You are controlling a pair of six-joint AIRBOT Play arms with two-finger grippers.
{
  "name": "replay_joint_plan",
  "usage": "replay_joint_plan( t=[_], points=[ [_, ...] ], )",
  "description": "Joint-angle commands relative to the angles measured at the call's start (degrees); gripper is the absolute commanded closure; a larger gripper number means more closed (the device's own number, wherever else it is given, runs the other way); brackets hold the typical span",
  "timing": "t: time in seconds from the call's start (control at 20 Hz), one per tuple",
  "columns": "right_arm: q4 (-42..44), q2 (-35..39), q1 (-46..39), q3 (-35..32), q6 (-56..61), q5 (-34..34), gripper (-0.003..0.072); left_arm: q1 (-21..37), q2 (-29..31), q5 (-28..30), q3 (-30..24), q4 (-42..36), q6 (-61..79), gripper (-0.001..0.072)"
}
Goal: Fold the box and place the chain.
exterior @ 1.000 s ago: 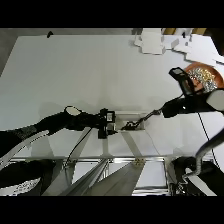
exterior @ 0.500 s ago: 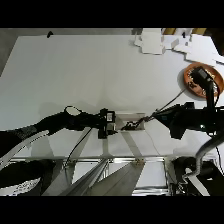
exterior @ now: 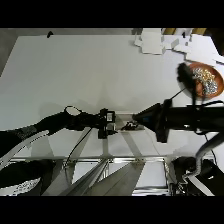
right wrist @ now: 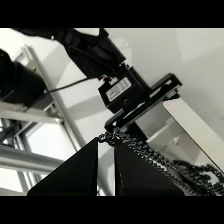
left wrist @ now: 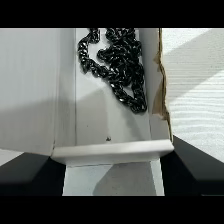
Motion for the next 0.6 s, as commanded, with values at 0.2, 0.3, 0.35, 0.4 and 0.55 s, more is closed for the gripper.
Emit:
replay_joint_plan(
  t=[0.2,0.3,0.35,0.4,0.55],
  points=[
    [-15.6,-14.5,12.4,0.0,8.9,-5.8,0.0643,0.0,0.0,0.0,0.0,0.0,0.0,0.0502],
    [-18.2,-17.4,13.6,0.0,10.5,-7.0,0.0533,0.0,0.0,0.0,0.0,0.0,0.0,0.0502],
    [-18.4,-17.9,13.7,0.0,10.5,-7.2,0.0506,0.0,0.0,0.0,0.0,0.0,0.0,0.0502],
    [-18.9,-17.6,13.5,0.2,10.5,-7.1,0.0506,0.0,0.0,0.0,0.0,0.0,0.0,0.0502],
    [-20.0,-14.7,9.9,1.4,10.9,-3.3,0.0511,0.0,0.0,0.0,0.0,0.0,0.0,0.0502]
  ],
)
